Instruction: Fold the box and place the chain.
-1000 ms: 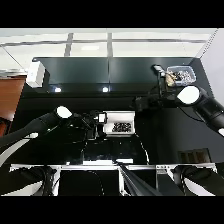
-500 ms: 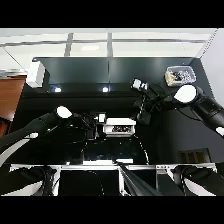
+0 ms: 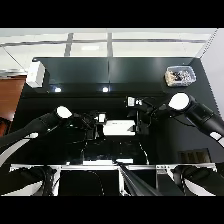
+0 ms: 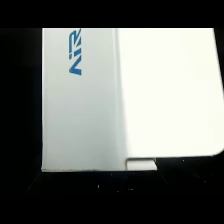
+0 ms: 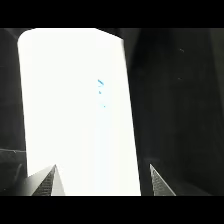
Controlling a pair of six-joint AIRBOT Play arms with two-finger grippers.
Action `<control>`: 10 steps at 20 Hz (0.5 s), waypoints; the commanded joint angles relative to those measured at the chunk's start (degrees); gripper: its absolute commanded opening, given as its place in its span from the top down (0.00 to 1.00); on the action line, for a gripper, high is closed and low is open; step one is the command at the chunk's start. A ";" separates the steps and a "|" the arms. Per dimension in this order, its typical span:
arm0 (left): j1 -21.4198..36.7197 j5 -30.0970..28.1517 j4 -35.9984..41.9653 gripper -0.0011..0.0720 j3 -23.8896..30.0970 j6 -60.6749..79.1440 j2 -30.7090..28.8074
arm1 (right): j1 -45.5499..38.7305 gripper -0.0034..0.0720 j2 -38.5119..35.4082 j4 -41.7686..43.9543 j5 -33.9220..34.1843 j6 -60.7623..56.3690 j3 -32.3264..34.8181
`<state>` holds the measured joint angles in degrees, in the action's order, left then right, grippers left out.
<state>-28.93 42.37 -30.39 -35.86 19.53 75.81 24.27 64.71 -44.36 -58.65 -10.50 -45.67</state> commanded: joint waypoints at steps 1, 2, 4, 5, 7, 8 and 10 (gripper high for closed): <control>-0.02 -0.07 0.00 0.46 0.00 -0.04 0.02 | 1.14 0.00 0.02 0.37 -0.11 0.92 0.28; -0.02 -0.07 0.00 0.46 0.00 -0.04 0.02 | 1.14 0.00 0.04 0.26 -0.07 0.90 0.28; -0.02 -0.07 0.00 0.46 0.00 -0.04 0.02 | 1.14 0.00 0.02 0.26 -0.07 -1.14 0.28; -0.02 -0.07 0.00 0.46 0.00 -0.02 0.02 | 1.14 0.00 0.02 0.15 -0.11 -2.89 0.28; -0.02 -0.07 0.00 0.46 0.00 -0.04 0.02 | 1.14 0.28 0.04 -0.48 -0.15 -3.17 0.28; -0.02 -0.07 0.00 0.46 0.00 -0.04 0.02 | 1.14 0.67 0.02 -0.74 -0.11 -3.23 0.28; -0.02 -0.07 0.00 0.46 0.00 -0.04 0.02 | 1.14 0.94 0.02 -0.74 -0.35 -4.22 0.28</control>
